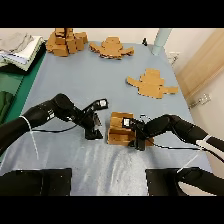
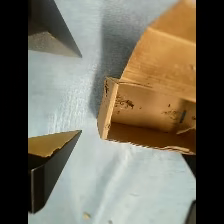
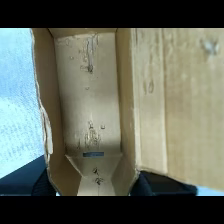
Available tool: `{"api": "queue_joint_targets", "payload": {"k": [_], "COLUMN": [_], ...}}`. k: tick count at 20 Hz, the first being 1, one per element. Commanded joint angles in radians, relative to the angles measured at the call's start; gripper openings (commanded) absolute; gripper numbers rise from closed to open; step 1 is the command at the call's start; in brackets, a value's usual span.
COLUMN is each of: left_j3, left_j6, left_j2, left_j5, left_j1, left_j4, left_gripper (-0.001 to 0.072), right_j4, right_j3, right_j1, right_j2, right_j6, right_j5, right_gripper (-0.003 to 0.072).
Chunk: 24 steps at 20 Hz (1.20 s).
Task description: Fold the box.
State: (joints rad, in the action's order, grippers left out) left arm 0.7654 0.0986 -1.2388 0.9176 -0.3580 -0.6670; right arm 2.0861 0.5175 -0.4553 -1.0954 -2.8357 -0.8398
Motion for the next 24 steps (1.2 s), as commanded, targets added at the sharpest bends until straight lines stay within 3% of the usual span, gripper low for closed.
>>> {"api": "queue_joint_targets", "payload": {"k": [1, 3, 6, 13, 24], "left_j3": [-0.038, -0.073, -0.092, -0.093, -0.087], "left_j6": [-0.262, -0.341, -0.431, -0.431, -0.431], "left_j2": [-0.031, -0.056, -0.079, -0.094, -0.118], "left_j5": [-0.109, -0.184, -0.192, -0.182, -0.268], "left_j1": [-0.029, -0.030, -0.049, -0.097, -0.161], "left_j4": [0.042, 0.136, 0.218, 0.213, 0.232], "left_gripper": [0.0701, 0.0710, 0.0710, 0.0710, 0.0710], "right_j4": [0.000, 0.000, 0.000, 0.000, 0.000], "right_j3": [0.001, 0.001, 0.001, 0.001, 0.001], "right_j1": [0.000, 0.000, 0.000, 0.000, 0.000], "right_j2": [0.000, 0.000, 0.000, 0.000, 0.000], "right_j6": [0.000, 0.000, 0.000, 0.000, 0.000], "right_j5": [0.000, 0.000, 0.000, 0.000, 0.000], "right_gripper": [0.0572, 0.0572, 0.0572, 0.0572, 0.0572]}}
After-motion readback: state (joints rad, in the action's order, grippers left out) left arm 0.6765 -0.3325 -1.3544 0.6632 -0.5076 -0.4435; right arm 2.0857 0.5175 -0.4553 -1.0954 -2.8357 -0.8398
